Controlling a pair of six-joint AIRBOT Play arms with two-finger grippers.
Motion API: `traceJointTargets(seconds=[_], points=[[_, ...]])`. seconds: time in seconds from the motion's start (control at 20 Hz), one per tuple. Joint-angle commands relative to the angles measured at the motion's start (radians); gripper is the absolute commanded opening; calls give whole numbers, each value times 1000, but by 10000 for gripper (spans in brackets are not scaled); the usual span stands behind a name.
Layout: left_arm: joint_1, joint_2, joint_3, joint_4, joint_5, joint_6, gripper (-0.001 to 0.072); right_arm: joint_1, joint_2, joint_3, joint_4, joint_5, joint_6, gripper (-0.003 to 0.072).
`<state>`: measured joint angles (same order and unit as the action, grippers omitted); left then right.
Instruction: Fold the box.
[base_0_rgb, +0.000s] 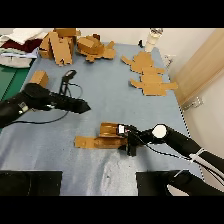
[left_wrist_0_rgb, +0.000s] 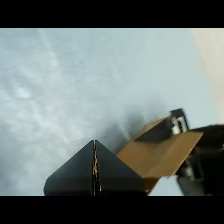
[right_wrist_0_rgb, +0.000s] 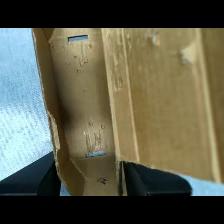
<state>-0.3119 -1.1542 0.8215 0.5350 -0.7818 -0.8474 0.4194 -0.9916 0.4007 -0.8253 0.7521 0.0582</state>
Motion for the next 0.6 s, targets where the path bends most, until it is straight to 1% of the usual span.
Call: traceJointTargets(seconds=[0.0,0.1,0.15,0.25,0.35,0.4,0.5,0.55], points=[[180,6,2,60,-156,303,13,0,1,1,2,1,0,457],[233,-19,2,43,-160,539,14,0,1,1,1,1,0,457],[237,-27,2,7,-124,674,13,0,1,1,-2,0,0,457],[225,-40,-3,-62,-86,988,13,0,0,1,1,-1,0,456],[180,-47,-26,-78,-89,1223,13,0,0,1,1,-1,0,457],[159,-48,-47,-79,-109,1282,13,0,0,1,2,-1,0,456],[120,-50,-95,-77,-200,1396,14,0,0,1,1,-1,0,455],[102,-50,-124,-68,-219,1422,15,0,0,1,1,-1,0,455]])
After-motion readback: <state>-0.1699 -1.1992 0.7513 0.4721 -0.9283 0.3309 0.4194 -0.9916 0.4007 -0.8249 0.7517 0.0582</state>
